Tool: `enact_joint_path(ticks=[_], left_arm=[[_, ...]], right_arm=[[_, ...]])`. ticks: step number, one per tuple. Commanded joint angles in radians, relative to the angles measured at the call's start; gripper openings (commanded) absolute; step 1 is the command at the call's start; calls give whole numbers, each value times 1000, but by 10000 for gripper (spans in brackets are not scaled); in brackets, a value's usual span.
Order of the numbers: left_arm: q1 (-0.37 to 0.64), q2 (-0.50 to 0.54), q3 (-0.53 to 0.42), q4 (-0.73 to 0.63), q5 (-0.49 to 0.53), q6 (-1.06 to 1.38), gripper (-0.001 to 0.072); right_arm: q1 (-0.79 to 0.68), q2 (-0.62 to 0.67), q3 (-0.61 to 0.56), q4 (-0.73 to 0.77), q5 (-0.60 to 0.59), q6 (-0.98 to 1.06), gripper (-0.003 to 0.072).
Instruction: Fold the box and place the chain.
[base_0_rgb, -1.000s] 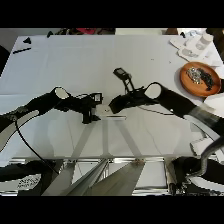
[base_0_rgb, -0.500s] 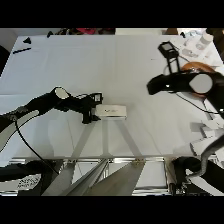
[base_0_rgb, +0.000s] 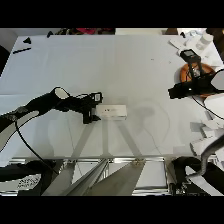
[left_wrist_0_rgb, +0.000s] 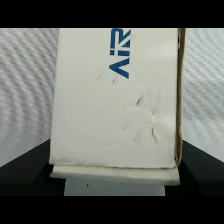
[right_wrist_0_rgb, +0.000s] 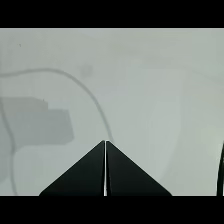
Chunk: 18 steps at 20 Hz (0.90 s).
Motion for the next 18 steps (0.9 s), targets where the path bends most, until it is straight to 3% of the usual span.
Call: enact_joint_path(ticks=[1,6,7,8,13,18], left_arm=[[-1,0,1,-26,-11,0,443],[-5,0,1,-56,-28,1,419],[-5,0,1,-55,-21,1,271],[-4,1,1,-55,-19,1,35],[-3,79,1,-40,-19,-35,7],[-5,316,2,46,17,-216,7]], right_arm=[[-9,1,1,-3,24,2,10],[-9,1,1,-3,24,2,10],[-9,1,1,-3,24,2,10],[-9,1,1,-3,24,2,10],[-9,1,1,-3,24,2,10],[-9,1,1,-3,24,2,10]])
